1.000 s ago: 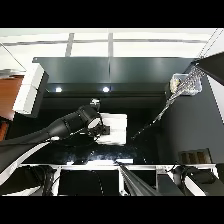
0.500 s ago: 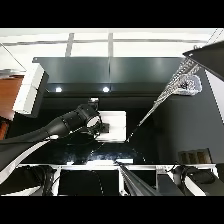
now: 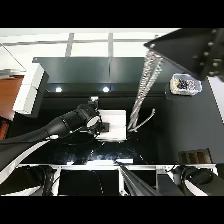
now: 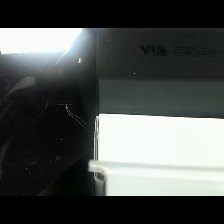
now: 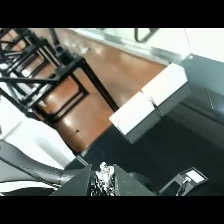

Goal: Fold the box and place the chain.

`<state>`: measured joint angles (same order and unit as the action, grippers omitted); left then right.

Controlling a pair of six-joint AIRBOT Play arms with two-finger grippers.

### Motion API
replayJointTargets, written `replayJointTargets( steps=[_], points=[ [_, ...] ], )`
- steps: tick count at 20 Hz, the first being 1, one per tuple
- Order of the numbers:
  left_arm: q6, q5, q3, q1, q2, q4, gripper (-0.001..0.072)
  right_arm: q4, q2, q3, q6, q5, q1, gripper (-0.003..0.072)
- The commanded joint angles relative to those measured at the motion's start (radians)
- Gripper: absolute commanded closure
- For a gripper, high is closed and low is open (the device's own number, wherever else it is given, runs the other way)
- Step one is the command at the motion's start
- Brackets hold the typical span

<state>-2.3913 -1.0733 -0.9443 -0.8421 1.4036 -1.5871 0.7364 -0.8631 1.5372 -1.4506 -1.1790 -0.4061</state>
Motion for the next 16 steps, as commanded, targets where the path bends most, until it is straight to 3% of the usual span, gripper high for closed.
replayJointTargets(
  steps=[1,16],
  points=[
    [0.001,-0.005,-0.001,-0.001,0.001,0.002,0.0678,0.059,-0.032,-0.008,-0.015,0.012,-0.039,0.0665],
    [0.001,-0.009,0.0,-0.002,0.001,0.002,0.0678,0.103,-0.034,-0.442,-0.046,0.101,-0.149,0.0664]
  ],
)
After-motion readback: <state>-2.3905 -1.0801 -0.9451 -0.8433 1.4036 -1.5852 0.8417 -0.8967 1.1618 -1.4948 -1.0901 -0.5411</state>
